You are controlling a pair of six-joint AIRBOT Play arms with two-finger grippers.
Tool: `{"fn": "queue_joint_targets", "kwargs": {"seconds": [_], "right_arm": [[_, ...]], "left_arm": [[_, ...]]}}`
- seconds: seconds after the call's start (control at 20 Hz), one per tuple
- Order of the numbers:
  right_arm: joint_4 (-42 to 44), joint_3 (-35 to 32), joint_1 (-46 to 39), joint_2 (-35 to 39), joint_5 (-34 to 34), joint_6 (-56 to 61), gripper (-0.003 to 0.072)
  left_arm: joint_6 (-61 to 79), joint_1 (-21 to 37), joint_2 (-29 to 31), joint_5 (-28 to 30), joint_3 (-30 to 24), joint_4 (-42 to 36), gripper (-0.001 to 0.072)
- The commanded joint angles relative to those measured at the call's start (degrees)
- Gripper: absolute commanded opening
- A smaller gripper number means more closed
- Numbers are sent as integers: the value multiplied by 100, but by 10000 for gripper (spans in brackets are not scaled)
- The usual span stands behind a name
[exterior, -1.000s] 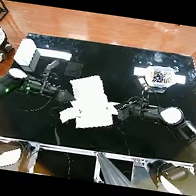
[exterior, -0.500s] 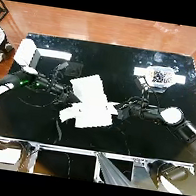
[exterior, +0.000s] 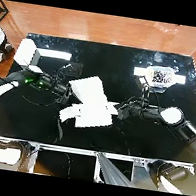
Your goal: Fold the box and place the chain.
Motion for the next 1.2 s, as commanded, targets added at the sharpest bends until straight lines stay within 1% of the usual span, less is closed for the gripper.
{"fn": "queue_joint_targets", "kwargs": {"seconds": [0.0,0.05,0.1,0.15,0.2,0.25,0.35,0.45,0.55,0.6,0.65,0.7,0.75,0.85,0.9,1.0,1.1,1.15], "right_arm": [[0,-2,2,0,-15,39,20],[0,-2,2,0,-15,42,20],[0,-2,2,0,-17,70,21],[-2,-2,0,2,-28,166,200],[-22,-2,-28,2,-33,271,631],[-42,7,-129,9,50,348,705],[-411,116,-634,81,667,442,702],[-1086,376,-1443,251,1600,686,701],[-1635,763,-2214,459,2579,656,701],[-1882,949,-2522,562,2964,520,701],[-2094,1088,-2736,632,3250,315,702],[-2262,1176,-2896,656,3377,153,702],[-2430,1224,-3014,658,3338,133,701],[-2503,1241,-3152,658,2719,186,701],[-2376,1239,-3147,658,2588,210,702],[-2063,1198,-3029,649,2782,-162,702],[-1985,970,-2638,649,3134,-1185,702],[-1987,750,-2396,649,3040,-1460,702]], "left_arm": [[188,-151,-7,109,85,57,402],[186,-195,-7,111,120,111,295],[184,-234,-7,111,164,247,231],[181,-262,-7,109,208,417,151],[181,-289,-7,103,260,619,56],[177,-319,-4,96,306,745,23],[186,-326,-2,103,391,787,22],[188,-367,15,98,553,822,21],[267,-573,79,157,748,1106,20],[328,-726,140,284,820,1344,19],[319,-933,243,601,835,1600,18],[313,-1152,356,944,813,1770,18],[310,-1368,483,1314,767,1810,17],[339,-1814,780,1928,660,1851,17],[334,-1963,907,2122,581,1880,17],[369,-2135,1110,2518,249,1755,17],[887,-2339,1132,2964,-2,1810,19],[946,-2430,1113,3215,-63,1810,20]]}}
